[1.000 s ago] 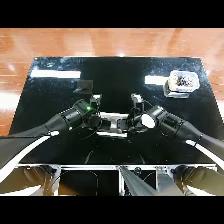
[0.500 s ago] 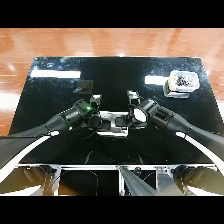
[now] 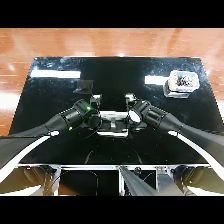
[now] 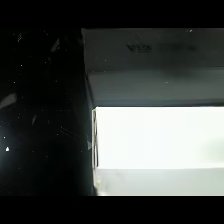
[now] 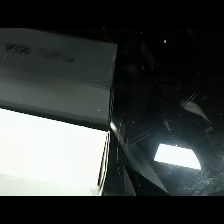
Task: Fold the box and place the chain.
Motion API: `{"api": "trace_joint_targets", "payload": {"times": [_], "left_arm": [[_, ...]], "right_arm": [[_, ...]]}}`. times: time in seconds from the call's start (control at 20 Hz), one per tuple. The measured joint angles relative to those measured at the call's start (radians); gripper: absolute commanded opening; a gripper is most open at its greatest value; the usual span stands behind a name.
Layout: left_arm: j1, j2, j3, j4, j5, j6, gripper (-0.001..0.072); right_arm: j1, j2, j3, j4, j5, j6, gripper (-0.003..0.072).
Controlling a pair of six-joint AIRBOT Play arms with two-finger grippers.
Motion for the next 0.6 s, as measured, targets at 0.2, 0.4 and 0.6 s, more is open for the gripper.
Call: {"api": "trace_joint_targets", "payload": {"times": [0.2, 0.4, 0.6], "left_arm": [[0.000, 0.000, 0.000, 0.000, 0.000, 0.000, 0.0018], [0.000, 0.000, 0.000, 0.000, 0.000, 0.000, 0.0017], [0.000, 0.000, 0.000, 0.000, 0.000, 0.000, 0.0017]], "right_arm": [[0.001, -0.006, 0.008, -0.006, -0.008, -0.006, 0.0302], [0.002, -0.011, 0.010, -0.006, -0.015, -0.008, 0.0302], [0.002, -0.019, 0.010, 0.007, -0.021, -0.019, 0.0302]]}}
